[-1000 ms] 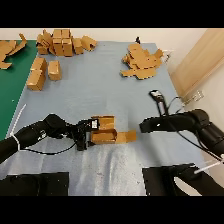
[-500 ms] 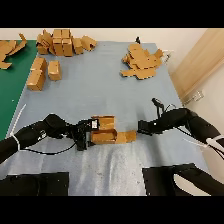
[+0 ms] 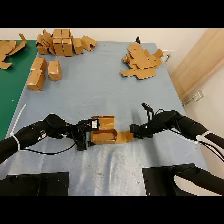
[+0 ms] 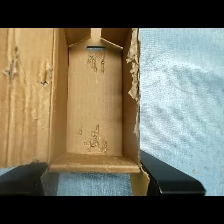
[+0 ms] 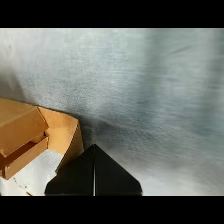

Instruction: Fold the box.

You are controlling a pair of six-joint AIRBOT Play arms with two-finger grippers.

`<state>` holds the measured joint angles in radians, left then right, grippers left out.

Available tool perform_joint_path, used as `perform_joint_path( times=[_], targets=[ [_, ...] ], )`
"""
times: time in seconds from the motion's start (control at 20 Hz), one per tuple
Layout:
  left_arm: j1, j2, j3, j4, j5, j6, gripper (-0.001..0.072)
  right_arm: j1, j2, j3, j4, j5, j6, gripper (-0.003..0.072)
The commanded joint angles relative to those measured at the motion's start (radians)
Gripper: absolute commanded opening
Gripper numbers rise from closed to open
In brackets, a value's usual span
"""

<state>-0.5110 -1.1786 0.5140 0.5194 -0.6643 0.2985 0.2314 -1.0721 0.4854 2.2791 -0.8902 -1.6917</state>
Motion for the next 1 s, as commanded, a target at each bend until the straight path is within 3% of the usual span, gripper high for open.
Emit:
perform_joint_path(
  times=[0.0,0.35,0.4,0.45,0.55,0.85,0.9,0.95],
  targets=[
    [0.0,0.0,0.0,0.0,0.0,0.0,0.0521,0.044,-0.013,0.0,0.047,0.01,-0.003,0.0003],
    [0.0,0.0,0.0,0.0,0.0,0.0,0.0521,0.095,0.109,0.006,0.075,0.011,-0.002,0.0005],
    [0.0,0.0,0.0,0.0,0.0,0.0,0.0521,0.095,0.127,0.006,0.077,0.011,-0.002,0.0019],
    [0.0,0.0,0.0,0.0,0.0,0.0,0.0521,0.095,0.136,0.006,0.084,0.01,-0.003,0.0093],
    [0.0,0.0,0.0,0.0,0.0,0.0,0.0521,0.119,0.138,0.005,0.105,0.015,-0.003,0.0106],
    [0.0,0.0,0.0,0.0,0.0,0.0,0.0521,0.267,0.137,0.005,0.111,0.16,0.087,0.011],
    [0.0,0.0,0.0,0.0,0.0,0.0,0.0521,0.288,0.137,0.005,0.111,0.181,0.104,0.0232],
    [0.0,0.0,0.0,0.0,0.0,0.0,0.0522,0.302,0.137,0.005,0.111,0.193,0.12,0.0291]
  ],
)
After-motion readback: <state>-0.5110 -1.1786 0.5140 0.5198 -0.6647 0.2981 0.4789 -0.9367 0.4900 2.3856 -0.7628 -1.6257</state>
